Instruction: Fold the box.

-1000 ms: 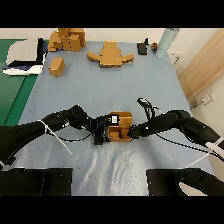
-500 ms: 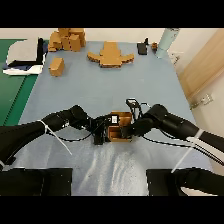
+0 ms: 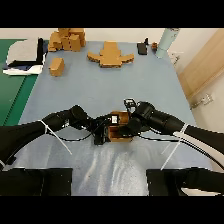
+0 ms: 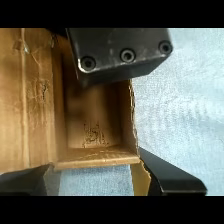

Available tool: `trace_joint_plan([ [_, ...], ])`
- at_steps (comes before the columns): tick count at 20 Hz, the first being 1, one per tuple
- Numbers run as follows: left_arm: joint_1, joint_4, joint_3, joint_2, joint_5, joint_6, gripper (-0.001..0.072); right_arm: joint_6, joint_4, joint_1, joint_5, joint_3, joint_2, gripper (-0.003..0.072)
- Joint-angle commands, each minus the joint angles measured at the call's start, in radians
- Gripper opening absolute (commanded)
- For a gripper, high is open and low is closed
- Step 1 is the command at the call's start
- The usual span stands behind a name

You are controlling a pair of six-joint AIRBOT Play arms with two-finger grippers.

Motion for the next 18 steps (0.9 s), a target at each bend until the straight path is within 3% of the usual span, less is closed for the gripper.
trace_joint_plan([
  [1,0.0,0.002,0.001,0.002,-0.002,-0.002,0.0458,0.013,0.009,0.001,-0.017,0.003,-0.005,0.0318],
  [11,0.0,0.001,0.001,0.002,-0.002,-0.002,0.0458,0.045,0.153,0.001,-0.031,0.042,0.014,0.0342],
  [18,0.0,0.001,0.001,0.002,-0.002,-0.002,0.0458,0.128,0.043,-0.01,-0.287,0.172,0.095,0.0342],
])
